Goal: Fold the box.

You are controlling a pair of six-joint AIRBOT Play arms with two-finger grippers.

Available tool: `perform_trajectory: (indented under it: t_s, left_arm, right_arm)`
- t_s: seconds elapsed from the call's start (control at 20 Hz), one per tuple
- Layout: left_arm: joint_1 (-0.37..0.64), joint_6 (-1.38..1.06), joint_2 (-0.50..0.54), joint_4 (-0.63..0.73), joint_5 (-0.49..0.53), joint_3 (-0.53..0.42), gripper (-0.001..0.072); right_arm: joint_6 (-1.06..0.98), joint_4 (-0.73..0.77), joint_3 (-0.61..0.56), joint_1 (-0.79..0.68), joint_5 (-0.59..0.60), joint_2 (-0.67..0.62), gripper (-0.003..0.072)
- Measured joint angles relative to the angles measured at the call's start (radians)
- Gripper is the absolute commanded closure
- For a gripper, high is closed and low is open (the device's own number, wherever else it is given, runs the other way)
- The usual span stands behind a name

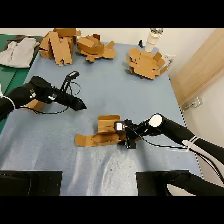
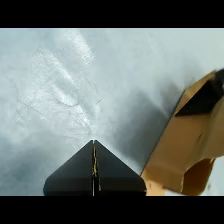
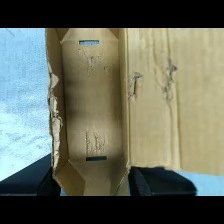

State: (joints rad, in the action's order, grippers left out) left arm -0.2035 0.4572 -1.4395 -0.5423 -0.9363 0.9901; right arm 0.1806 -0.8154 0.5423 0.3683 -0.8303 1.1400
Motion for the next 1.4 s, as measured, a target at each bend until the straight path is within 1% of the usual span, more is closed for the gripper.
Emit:
perform_trajectory:
  t_s: [0.15, 0.35, 0.4, 0.45, 0.5, 0.6, 0.7, 1.05, 1.1, 1.15, 1.4]
  left_arm:
    - [0.002, -0.235, 0.019, -0.019, -0.049, -0.036, 0.0700]
    - [-0.042, -0.500, 0.102, -0.035, -0.065, -0.166, 0.0696]
    - [-0.058, -0.552, 0.122, -0.040, -0.063, -0.196, 0.0510]
    - [-0.079, -0.597, 0.140, -0.044, -0.053, -0.224, 0.0158]
    - [-0.102, -0.629, 0.154, -0.060, -0.041, -0.244, 0.0115]
    - [-0.150, -0.662, 0.174, -0.079, 0.000, -0.268, 0.0116]
    - [-0.204, -0.670, 0.193, -0.092, 0.016, -0.281, 0.0116]
    - [-0.391, -0.495, 0.237, -0.180, 0.051, -0.294, 0.0119]
    - [-0.414, -0.472, 0.238, -0.186, 0.067, -0.294, 0.0232]
    - [-0.431, -0.449, 0.240, -0.191, 0.090, -0.295, 0.0368]
    - [-0.472, -0.327, 0.243, -0.241, 0.131, -0.295, 0.0366]
  right_arm:
    - [0.000, 0.000, 0.000, 0.000, 0.000, 0.000, 0.0153]
    - [0.000, 0.000, 0.000, 0.000, 0.000, 0.000, 0.0153]
    - [0.000, 0.000, 0.000, 0.000, 0.000, 0.000, 0.0153]
    - [0.000, 0.000, 0.000, 0.000, 0.000, 0.000, 0.0153]
    - [0.000, 0.001, 0.000, 0.000, 0.000, 0.000, 0.0153]
    - [0.000, 0.001, 0.000, 0.000, 0.000, 0.000, 0.0153]
    - [0.000, 0.001, 0.000, 0.000, 0.000, 0.000, 0.0153]
    - [0.000, 0.001, 0.000, 0.000, 0.000, 0.000, 0.0153]
    - [0.000, 0.000, 0.000, 0.000, 0.000, 0.000, 0.0153]
    - [0.000, 0.000, 0.000, 0.000, -0.001, 0.000, 0.0153]
    - [0.000, 0.001, 0.000, 0.000, -0.001, 0.000, 0.0153]
